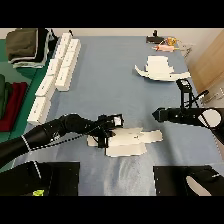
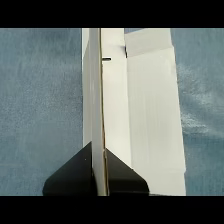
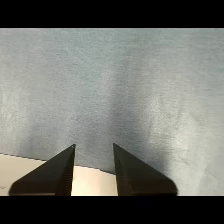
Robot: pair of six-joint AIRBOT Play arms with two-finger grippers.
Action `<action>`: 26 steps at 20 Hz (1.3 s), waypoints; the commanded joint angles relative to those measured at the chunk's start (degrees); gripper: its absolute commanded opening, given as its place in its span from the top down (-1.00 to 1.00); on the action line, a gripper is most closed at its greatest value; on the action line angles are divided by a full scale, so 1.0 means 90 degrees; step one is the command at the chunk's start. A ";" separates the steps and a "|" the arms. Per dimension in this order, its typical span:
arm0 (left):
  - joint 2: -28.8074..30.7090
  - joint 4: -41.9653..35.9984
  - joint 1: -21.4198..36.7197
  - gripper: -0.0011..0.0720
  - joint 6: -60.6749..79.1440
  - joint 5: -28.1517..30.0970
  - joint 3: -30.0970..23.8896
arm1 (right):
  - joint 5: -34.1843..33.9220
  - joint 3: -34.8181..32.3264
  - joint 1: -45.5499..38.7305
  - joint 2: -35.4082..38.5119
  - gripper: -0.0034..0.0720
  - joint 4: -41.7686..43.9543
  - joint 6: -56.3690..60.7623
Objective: Fold the box.
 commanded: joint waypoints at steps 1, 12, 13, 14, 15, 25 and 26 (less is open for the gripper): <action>0.0012 0.0209 0.0002 0.94 -0.0041 -0.0155 0.0097 | 0.0000 0.0000 0.0002 0.0005 -0.05 0.0000 -0.0002; -0.0010 -0.0027 0.0279 0.94 0.0032 -0.0532 0.0391 | -0.0010 0.0000 0.0002 0.0005 -0.05 0.0002 0.0000; -0.0029 -0.0027 0.0279 0.94 0.0032 -0.0529 0.0381 | -0.0010 0.0000 0.0002 0.0005 -0.05 0.0002 0.0000; -0.0095 -0.0032 0.0279 0.94 0.0029 -0.0537 0.0379 | -0.0010 0.0000 0.0002 0.0005 -0.05 0.0002 0.0000; -0.0165 -0.0046 0.0279 0.94 0.0029 -0.0537 0.0381 | -0.0010 0.0000 0.0002 0.0005 -0.05 0.0002 0.0000; -0.0325 -0.0039 0.0279 0.93 -0.0005 -0.1171 0.0379 | 0.0219 0.0002 0.0002 0.0005 0.31 0.0034 0.0000; -0.0325 -0.0039 0.0279 0.93 -0.0024 -0.1188 0.0379 | 0.0284 0.0002 0.0002 0.0005 0.38 0.0029 0.0000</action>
